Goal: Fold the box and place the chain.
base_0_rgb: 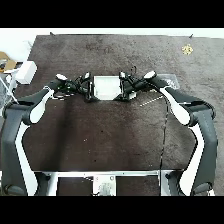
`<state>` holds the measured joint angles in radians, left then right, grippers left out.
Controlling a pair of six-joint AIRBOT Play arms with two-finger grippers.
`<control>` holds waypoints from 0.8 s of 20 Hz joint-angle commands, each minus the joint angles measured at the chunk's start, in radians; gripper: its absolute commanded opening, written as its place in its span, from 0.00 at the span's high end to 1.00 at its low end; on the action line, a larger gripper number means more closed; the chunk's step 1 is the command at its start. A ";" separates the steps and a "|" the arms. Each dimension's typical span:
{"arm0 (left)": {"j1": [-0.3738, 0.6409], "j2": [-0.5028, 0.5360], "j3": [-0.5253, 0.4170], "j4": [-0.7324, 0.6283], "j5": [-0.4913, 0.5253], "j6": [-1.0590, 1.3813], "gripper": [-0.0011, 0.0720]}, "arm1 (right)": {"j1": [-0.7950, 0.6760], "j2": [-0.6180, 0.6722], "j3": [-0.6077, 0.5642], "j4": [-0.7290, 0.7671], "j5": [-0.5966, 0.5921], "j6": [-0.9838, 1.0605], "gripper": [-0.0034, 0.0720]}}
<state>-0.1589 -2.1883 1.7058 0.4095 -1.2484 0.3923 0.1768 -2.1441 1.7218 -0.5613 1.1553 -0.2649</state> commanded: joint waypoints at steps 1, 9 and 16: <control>0.000 -0.001 0.000 0.002 0.004 0.001 0.23 | 0.000 0.000 0.000 0.000 0.000 0.000 0.36; 0.000 -0.001 0.000 0.002 0.003 0.001 0.51 | 0.000 0.000 0.000 0.000 0.000 0.000 0.36; 0.000 -0.001 0.000 0.001 0.003 0.001 0.51 | 0.000 0.000 0.000 0.000 0.000 0.000 0.36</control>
<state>-0.1593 -2.1883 1.7058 0.4099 -1.2457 0.3931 0.1768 -2.1441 1.7218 -0.5613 1.1553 -0.2649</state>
